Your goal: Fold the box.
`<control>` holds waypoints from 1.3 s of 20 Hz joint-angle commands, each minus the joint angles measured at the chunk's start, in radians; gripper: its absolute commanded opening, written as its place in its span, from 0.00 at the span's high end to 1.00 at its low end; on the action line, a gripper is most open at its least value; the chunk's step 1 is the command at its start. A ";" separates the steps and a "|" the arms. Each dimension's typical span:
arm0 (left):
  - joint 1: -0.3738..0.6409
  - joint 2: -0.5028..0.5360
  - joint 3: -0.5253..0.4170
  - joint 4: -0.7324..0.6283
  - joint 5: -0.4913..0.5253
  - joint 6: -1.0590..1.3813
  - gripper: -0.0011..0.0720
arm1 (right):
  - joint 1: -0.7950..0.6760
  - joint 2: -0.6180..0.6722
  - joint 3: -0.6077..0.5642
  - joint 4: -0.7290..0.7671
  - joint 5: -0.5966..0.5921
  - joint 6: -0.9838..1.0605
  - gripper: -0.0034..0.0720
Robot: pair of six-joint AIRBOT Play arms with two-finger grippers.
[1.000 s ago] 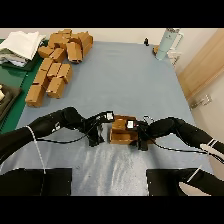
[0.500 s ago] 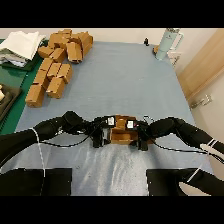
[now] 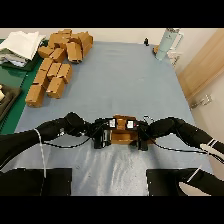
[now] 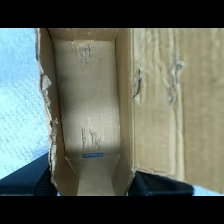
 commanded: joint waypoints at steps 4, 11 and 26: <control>-0.033 -0.035 0.018 -0.002 0.034 -0.002 0.01 | 0.001 0.000 0.001 0.000 0.000 0.000 0.36; -0.034 -0.035 0.019 0.002 0.028 0.000 0.01 | 0.001 0.000 0.001 0.000 0.000 0.000 0.36; -0.034 -0.042 0.026 0.027 0.013 -0.061 0.17 | 0.001 0.000 0.001 0.000 0.000 0.000 0.36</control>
